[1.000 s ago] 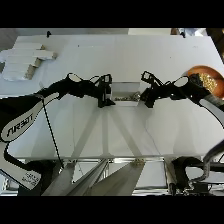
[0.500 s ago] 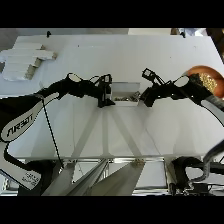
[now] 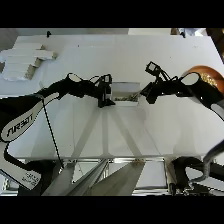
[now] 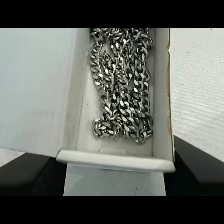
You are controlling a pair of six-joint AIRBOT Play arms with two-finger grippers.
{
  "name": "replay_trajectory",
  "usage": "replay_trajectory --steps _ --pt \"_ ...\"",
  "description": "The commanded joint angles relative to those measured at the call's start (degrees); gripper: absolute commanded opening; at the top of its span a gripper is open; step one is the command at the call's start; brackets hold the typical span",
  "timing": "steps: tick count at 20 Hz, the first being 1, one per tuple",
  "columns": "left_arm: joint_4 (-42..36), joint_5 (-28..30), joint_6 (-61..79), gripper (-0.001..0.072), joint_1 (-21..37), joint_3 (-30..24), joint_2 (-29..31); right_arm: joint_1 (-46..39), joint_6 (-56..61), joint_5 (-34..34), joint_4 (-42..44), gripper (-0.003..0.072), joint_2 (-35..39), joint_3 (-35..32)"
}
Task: Fold the box and place the chain.
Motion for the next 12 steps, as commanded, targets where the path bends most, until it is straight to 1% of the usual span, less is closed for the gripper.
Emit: replay_trajectory --steps 1,5,9,12 --pt "0.00 -0.02 0.00 0.0277 0.00 0.02 0.02 0.90 2.03 0.48 0.26 0.0018 1.16 0.00" --pt "0.00 -0.02 0.00 0.0277 0.00 0.02 0.02 5.92 2.01 -0.50 0.28 0.0018 1.14 0.00" --pt "0.00 -0.02 0.00 0.0277 0.00 0.02 0.02 11.47 2.03 -7.65 0.28 0.0018 1.09 -0.02" --pt "0.00 -0.02 0.00 0.0277 0.00 0.02 0.02 13.46 2.73 -12.13 0.28 0.0018 0.85 -0.02"
